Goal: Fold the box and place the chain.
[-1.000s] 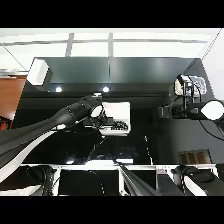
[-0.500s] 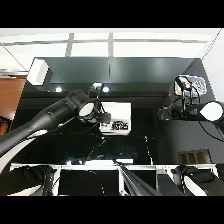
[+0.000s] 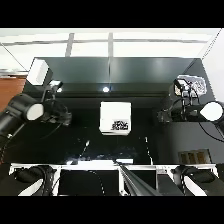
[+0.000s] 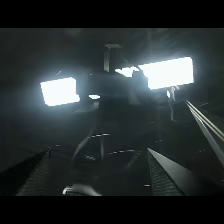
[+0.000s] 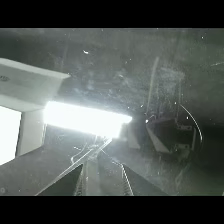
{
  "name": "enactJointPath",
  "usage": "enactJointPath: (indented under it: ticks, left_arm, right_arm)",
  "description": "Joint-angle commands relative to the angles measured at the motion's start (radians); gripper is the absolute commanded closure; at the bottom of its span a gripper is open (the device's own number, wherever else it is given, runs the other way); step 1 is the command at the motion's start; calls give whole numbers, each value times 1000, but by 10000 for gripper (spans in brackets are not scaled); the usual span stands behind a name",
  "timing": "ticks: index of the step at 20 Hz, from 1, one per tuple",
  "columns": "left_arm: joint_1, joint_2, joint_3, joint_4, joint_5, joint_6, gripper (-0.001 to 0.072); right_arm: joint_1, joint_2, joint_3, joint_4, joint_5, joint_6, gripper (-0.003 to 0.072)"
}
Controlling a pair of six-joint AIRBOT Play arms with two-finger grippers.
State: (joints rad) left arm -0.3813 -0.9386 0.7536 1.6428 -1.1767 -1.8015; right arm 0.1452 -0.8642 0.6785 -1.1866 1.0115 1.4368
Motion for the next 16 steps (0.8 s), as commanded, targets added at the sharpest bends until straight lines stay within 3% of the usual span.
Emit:
enactJointPath:
  ticks: [1,3,5,8,16]
  left_arm:
    - [240,44,-127,-406,97,480,8]
    - [336,38,-167,-782,105,850,8]
    - [363,7,-178,-1016,64,1103,13]
    - [301,-62,-178,-1026,43,1278,13]
    - [187,-157,-178,-1019,124,1828,-5]
  right_arm:
    - [0,0,0,1,16,25,391]
    - [0,0,0,1,16,37,391]
    - [0,0,0,1,16,37,391]
    - [0,0,0,1,16,38,391]
    - [0,0,0,1,15,41,391]
